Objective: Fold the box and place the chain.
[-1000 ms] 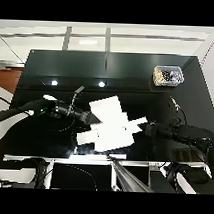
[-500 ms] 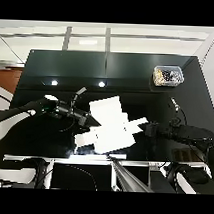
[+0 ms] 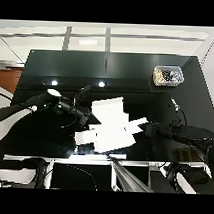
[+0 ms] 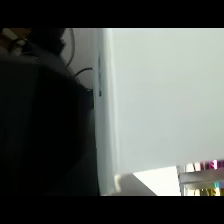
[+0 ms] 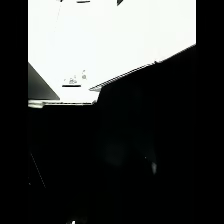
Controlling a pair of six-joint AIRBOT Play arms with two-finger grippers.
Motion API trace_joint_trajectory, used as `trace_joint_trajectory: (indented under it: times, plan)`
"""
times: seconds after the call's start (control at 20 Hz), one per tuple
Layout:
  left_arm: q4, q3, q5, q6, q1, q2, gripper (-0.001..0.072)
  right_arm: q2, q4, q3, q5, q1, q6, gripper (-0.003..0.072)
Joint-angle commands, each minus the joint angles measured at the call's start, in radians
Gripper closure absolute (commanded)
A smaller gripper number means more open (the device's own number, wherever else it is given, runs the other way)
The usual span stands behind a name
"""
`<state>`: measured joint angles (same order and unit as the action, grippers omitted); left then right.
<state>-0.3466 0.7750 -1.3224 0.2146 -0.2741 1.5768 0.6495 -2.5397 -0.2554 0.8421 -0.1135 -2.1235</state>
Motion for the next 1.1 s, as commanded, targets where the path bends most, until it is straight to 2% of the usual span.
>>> trace_joint_trajectory:
  times: [0.0, 0.05, 0.1, 0.25, 0.35, 0.45, 0.55, 0.65, 0.75, 0.85, 1.05]
  plan:
    - [-0.051, 0.016, -0.032, -0.002, -0.002, 0.000, 0.0678, 0.000, 0.005, 0.000, 0.000, 0.001, 0.000, 0.0380]
    - [-0.063, 0.018, -0.032, -0.002, -0.002, -0.002, 0.0679, 0.000, 0.020, -0.003, 0.005, 0.007, 0.000, 0.0075]
    - [-0.064, 0.018, -0.031, -0.002, -0.002, -0.003, 0.0680, -0.001, 0.055, -0.018, 0.024, 0.021, 0.000, -0.0020]
    - [-0.071, 0.019, -0.005, -0.003, -0.024, -0.043, 0.0683, -0.001, 0.266, -0.148, 0.121, 0.081, -0.001, -0.0020]
    - [-0.158, 0.017, 0.047, -0.030, -0.089, -0.117, 0.0683, -0.001, 0.428, -0.259, 0.158, 0.103, -0.022, -0.0020]
    - [-0.268, 0.003, 0.237, -0.042, -0.173, -0.224, 0.0683, -0.001, 0.573, -0.323, 0.129, 0.102, -0.051, -0.0020]
    - [-0.225, -0.039, 0.437, -0.121, -0.223, -0.320, 0.0682, -0.001, 0.650, -0.346, 0.045, 0.102, -0.052, -0.0020]
    - [-0.132, -0.091, 0.569, -0.290, -0.232, -0.360, 0.0679, 0.000, 0.645, -0.346, -0.061, 0.101, -0.045, -0.0019]
    - [-0.146, -0.114, 0.578, -0.376, -0.231, -0.344, 0.0677, 0.008, 0.527, -0.346, -0.119, 0.100, -0.038, -0.0020]
    - [-0.151, -0.126, 0.576, -0.375, -0.231, -0.326, 0.0677, 0.033, 0.455, -0.342, -0.086, 0.082, -0.095, -0.0020]
    - [-0.212, -0.134, 0.583, -0.375, -0.230, -0.284, 0.0677, 0.066, 0.452, -0.284, -0.034, -0.030, -0.259, -0.0020]
